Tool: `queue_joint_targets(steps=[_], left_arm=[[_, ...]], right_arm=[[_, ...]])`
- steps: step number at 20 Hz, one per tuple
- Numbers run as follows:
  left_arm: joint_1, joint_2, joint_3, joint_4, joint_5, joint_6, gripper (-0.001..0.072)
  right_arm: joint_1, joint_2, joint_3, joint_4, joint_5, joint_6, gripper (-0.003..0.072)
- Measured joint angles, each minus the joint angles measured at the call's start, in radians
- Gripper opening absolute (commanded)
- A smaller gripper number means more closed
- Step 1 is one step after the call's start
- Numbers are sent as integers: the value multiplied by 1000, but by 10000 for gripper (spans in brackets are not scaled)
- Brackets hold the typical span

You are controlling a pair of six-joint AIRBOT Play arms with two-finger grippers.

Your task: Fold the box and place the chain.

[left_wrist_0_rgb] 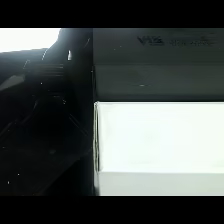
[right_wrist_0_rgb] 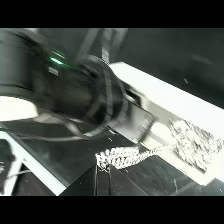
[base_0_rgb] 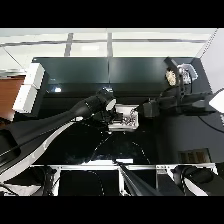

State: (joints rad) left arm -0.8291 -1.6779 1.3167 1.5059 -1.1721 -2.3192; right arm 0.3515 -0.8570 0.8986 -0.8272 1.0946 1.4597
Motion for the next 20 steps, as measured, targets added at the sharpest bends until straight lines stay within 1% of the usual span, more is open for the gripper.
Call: queue_joint_targets(steps=[2, 3, 4, 5, 8, 13, 14, 17, 18, 19, 20], left_arm=[[0, 0, 0, 0, 0, 0, 28], [0, 0, 0, 0, 0, 0, 28], [0, 0, 0, 0, 0, 0, 28], [0, 0, 0, 0, 0, 0, 28], [0, 0, 0, 0, 0, 0, 28], [0, -1, 0, 0, 0, 0, 28], [0, -1, 0, 0, 0, 0, 28], [0, -1, 0, 0, 0, -1, 32], [1, -1, 0, 0, -2, -6, 162], [1, -1, 0, 0, -4, -14, 447], [1, 1, 0, 0, -9, -23, 595]], right_arm=[[5, -9, -45, -16, -32, 7, 20], [7, -16, -65, -21, -50, 13, 46], [8, -24, -79, -24, -67, 15, 217], [9, -33, -90, -29, -83, 18, 285], [-6, -50, -101, -50, -101, 22, 284], [-143, -34, -75, -203, 5, 23, 280], [-174, -27, -73, -233, 25, 23, 245], [-230, -13, -69, -277, 61, 4, 246], [-240, -11, -69, -282, 68, -5, 246], [-246, -10, -68, -291, 73, -13, 246], [-251, -8, -68, -296, 76, -21, 246]])
